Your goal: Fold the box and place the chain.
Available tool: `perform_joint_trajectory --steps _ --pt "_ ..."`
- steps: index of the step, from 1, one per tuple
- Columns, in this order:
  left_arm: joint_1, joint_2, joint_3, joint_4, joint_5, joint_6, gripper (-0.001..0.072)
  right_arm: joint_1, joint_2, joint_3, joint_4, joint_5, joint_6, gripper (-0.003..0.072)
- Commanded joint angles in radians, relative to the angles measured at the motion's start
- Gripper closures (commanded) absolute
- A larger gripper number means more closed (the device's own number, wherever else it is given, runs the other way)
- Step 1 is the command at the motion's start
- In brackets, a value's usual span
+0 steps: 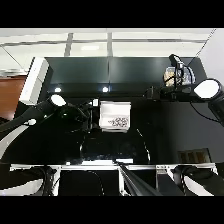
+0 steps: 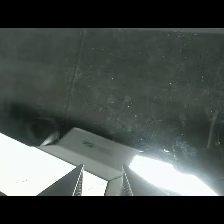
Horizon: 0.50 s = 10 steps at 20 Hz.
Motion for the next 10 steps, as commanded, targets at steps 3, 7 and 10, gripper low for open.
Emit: perform_joint_trajectory --steps 3,7,10 --pt "-0.035 -0.02 0.011 -0.004 0.041 0.004 0.0003 0.001 0.001 0.001 -0.003 -0.003 0.0 0.0394" --pt "-0.037 -0.02 0.012 -0.004 0.05 0.022 0.0002 0.001 0.001 0.001 -0.003 -0.002 0.0 0.0394" --pt "-0.036 -0.02 0.012 -0.004 0.05 0.022 0.0003 0.001 0.001 0.001 -0.003 -0.002 0.001 0.0394"
